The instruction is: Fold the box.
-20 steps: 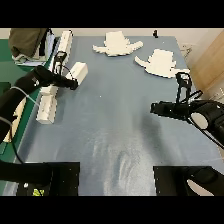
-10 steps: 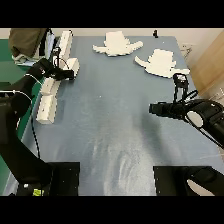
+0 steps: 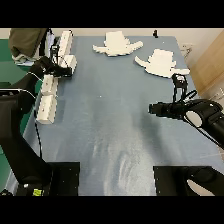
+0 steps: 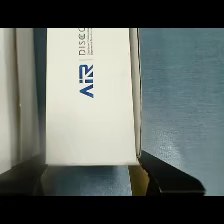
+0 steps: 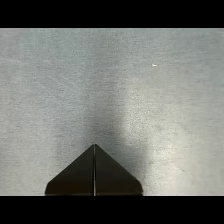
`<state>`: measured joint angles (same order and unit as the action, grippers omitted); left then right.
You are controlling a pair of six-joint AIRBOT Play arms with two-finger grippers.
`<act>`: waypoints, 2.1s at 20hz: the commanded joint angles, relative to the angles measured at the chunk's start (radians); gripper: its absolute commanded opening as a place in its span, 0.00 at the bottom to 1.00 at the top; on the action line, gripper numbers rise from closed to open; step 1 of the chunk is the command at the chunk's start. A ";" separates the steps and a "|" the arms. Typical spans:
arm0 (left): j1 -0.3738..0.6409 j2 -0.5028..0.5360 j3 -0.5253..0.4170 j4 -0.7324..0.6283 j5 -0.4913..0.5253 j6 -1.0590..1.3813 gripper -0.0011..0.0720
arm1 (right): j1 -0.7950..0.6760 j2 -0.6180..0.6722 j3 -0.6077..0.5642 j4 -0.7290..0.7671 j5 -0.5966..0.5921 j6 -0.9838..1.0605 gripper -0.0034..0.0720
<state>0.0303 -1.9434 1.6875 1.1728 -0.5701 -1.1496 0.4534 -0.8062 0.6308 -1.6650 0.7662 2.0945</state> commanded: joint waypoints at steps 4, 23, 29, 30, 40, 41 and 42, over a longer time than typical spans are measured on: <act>0.014 -0.006 0.006 0.015 0.013 0.001 0.75 | 0.001 -0.001 0.001 0.002 0.000 0.000 0.05; 0.025 0.010 0.007 0.006 -0.116 -0.022 0.98 | 0.001 -0.001 0.001 0.005 0.005 0.000 0.05; 0.089 0.109 0.073 0.016 -0.541 -0.022 0.98 | 0.001 -0.001 0.001 0.004 0.003 0.000 0.05; 0.089 0.128 0.093 0.016 -0.605 -0.022 0.98 | 0.001 -0.004 0.002 0.005 0.001 0.000 0.05; -0.054 0.278 0.182 -0.117 -0.806 -0.029 0.03 | 0.001 -0.299 0.344 0.164 0.068 -0.212 0.05; -0.103 0.291 0.182 -0.117 -0.806 -0.029 0.03 | 0.001 -0.364 0.421 0.163 0.108 -0.215 0.05; -0.161 0.303 0.180 -0.117 -0.806 -0.030 0.03 | 0.001 -0.425 0.494 0.167 0.153 -0.221 0.05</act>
<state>-0.0250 -1.6779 1.8633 1.0714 -1.3548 -1.1790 0.4534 -1.0882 0.9527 -1.5375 0.8242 1.9266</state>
